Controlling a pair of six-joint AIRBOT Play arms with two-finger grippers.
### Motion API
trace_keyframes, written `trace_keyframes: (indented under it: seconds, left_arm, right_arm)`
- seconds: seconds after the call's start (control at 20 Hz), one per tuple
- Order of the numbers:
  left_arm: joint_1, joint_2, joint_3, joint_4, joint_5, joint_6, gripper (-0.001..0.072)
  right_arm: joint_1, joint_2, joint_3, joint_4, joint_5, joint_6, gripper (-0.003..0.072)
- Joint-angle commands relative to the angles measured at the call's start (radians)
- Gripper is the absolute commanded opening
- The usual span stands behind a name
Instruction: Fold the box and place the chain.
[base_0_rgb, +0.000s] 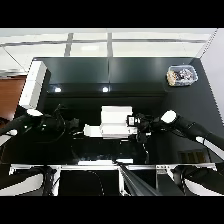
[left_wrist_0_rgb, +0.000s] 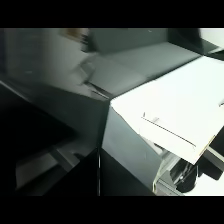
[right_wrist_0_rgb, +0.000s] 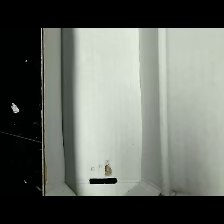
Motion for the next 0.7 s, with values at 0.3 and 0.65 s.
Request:
trace_keyframes:
  seconds: [0.3, 0.65]
  left_arm:
    - [-0.085, -0.038, 0.007, -0.085, -0.016, 0.131, 0.0029]
    - [-0.089, -0.038, 0.056, -0.201, -0.133, 0.216, 0.0656]
  right_arm:
    - [0.0, 0.0, 0.0, 0.0, 0.0, 0.0, 0.0179]
    - [0.0, 0.0, 0.0, 0.0, 0.0, 0.0, 0.0179]
